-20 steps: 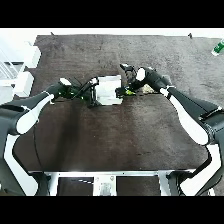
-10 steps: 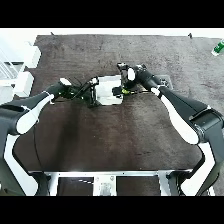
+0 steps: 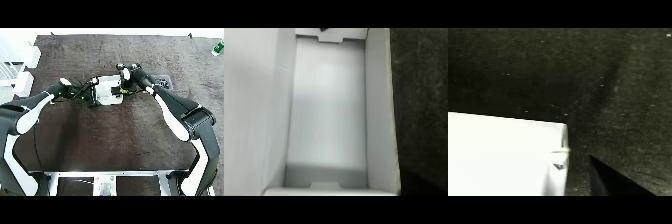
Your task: Fold the box and place the chain.
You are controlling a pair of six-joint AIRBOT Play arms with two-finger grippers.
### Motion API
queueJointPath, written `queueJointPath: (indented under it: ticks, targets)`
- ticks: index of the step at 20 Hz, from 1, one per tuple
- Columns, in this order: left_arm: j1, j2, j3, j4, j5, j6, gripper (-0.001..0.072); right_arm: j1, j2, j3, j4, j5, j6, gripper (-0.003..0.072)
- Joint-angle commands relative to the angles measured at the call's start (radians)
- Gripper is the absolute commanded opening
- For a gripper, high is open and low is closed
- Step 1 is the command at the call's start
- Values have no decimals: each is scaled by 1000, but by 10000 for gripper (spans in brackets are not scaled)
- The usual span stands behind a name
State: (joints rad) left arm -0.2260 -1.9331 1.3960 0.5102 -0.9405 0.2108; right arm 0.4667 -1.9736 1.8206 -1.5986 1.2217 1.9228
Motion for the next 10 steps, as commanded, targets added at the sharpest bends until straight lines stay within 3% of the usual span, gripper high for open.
queueJointPath:
  ticks: [1,3,6,8,10]
  targets:
    - [0,1,0,2,-2,3,465,-3,-3,4,-18,6,26,353]
    - [0,1,0,2,-2,3,465,-2,-6,4,-14,8,37,352]
    - [0,1,0,2,-2,3,465,-1,-12,4,-10,13,45,280]
    - [0,1,0,2,-2,3,465,2,-13,4,-3,14,45,170]
    - [0,1,0,2,-2,3,465,5,-14,4,4,14,44,170]
